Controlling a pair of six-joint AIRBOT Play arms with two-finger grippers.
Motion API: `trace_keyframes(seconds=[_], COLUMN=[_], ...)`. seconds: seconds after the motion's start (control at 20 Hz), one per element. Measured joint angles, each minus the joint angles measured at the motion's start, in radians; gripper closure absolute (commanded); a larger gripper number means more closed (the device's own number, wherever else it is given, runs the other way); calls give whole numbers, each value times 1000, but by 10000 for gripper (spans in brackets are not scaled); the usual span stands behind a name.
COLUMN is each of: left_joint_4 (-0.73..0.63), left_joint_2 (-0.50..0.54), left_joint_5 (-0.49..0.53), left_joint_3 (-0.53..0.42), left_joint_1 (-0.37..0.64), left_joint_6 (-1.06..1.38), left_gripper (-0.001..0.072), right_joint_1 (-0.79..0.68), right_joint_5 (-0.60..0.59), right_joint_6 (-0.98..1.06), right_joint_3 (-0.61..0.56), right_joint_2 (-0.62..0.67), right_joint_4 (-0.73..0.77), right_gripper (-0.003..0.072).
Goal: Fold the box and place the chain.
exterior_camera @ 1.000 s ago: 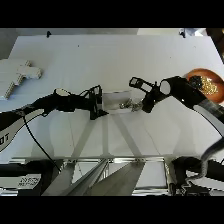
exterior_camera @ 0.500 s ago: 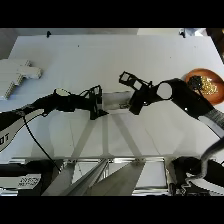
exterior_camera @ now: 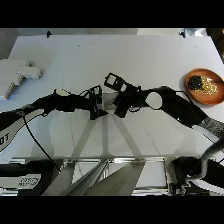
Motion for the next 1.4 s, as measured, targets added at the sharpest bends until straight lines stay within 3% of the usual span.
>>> trace_keyframes(seconds=[0.45,0.65,0.9,1.15,1.4], left_joint_4=[0,0,0,0,0], left_joint_2=[0,0,0,0,0], left_joint_5=[0,0,0,0,0], left_joint_3=[0,0,0,0,0], left_joint_1=[0,0,0,0,0], left_joint_6=[0,0,0,0,0], left_gripper=[336,336,336,336,336], right_joint_1=[37,39,39,34,-49], right_joint_5=[-89,-95,-51,2,152], right_joint_6=[1,3,4,4,4], right_joint_3=[0,0,0,0,0], right_joint_2=[-118,-148,-137,-35,50], right_joint_4=[27,29,29,25,-22], right_gripper=[670,400,392,392,391])
